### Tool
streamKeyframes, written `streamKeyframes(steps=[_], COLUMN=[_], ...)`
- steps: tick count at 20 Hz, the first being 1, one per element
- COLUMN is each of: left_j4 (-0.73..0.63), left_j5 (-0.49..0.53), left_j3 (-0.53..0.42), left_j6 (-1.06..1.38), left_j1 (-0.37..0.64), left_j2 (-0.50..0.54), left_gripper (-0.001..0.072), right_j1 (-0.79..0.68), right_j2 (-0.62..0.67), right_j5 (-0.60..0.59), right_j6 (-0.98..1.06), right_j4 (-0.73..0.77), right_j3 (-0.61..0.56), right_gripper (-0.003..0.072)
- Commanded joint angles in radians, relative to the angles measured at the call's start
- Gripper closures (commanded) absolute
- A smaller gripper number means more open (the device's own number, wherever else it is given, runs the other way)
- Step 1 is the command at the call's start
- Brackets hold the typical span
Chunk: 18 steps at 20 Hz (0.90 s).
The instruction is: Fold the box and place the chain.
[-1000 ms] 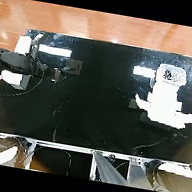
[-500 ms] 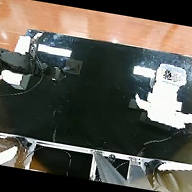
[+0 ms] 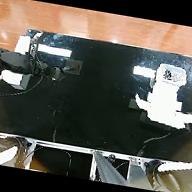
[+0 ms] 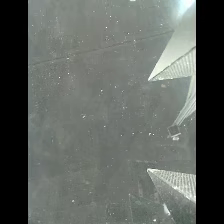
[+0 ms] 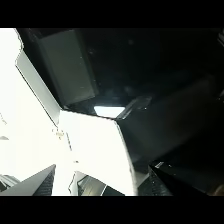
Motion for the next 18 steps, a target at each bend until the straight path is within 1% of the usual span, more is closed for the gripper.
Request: streamKeyframes(steps=[1,4,5,6,7,8,10,13,15,18], left_j4=[0.0,0.0,0.0,0.0,0.0,0.0,0.0,0.0,0.0,-0.001], left_j5=[-0.001,-0.015,-0.022,-0.026,-0.026,-0.026,-0.028,-0.03,-0.029,-0.029], left_j3=[0.0,0.0,0.0,0.0,0.0,0.0,0.0,0.001,0.001,0.001], left_j6=[0.0,0.0,0.0,0.0,0.0,0.0,0.0,0.0,0.0,0.0], left_j1=[0.001,0.001,0.001,0.001,0.001,0.001,0.001,0.002,0.002,0.002], left_j2=[-0.001,-0.001,-0.001,-0.001,-0.001,-0.001,-0.001,-0.001,-0.001,-0.001], left_gripper=[0.0084,0.0084,0.0084,0.0084,0.0084,0.0084,0.0084,0.0085,0.0085,0.0085], right_j1=[0.021,0.047,0.058,0.071,0.083,0.095,0.122,0.177,0.23,0.322], right_j2=[-0.003,-0.003,-0.003,-0.003,-0.003,-0.003,-0.003,0.006,0.036,0.113], right_j5=[0.01,0.013,0.017,0.024,0.031,0.047,0.071,0.1,0.101,0.101], right_j6=[-0.001,-0.006,-0.014,-0.026,-0.039,-0.07,-0.105,-0.121,-0.121,-0.121], right_j4=[-0.004,-0.004,-0.003,-0.003,-0.003,-0.002,0.002,0.053,0.054,0.073], right_j3=[0.0,0.0,0.0,0.0,0.0,0.0,0.0,0.0,0.0,-0.01], right_gripper=[-0.0034,-0.0034,0.0029,0.0354,0.0543,0.0665,0.0662,0.0654,0.0654,0.0654])
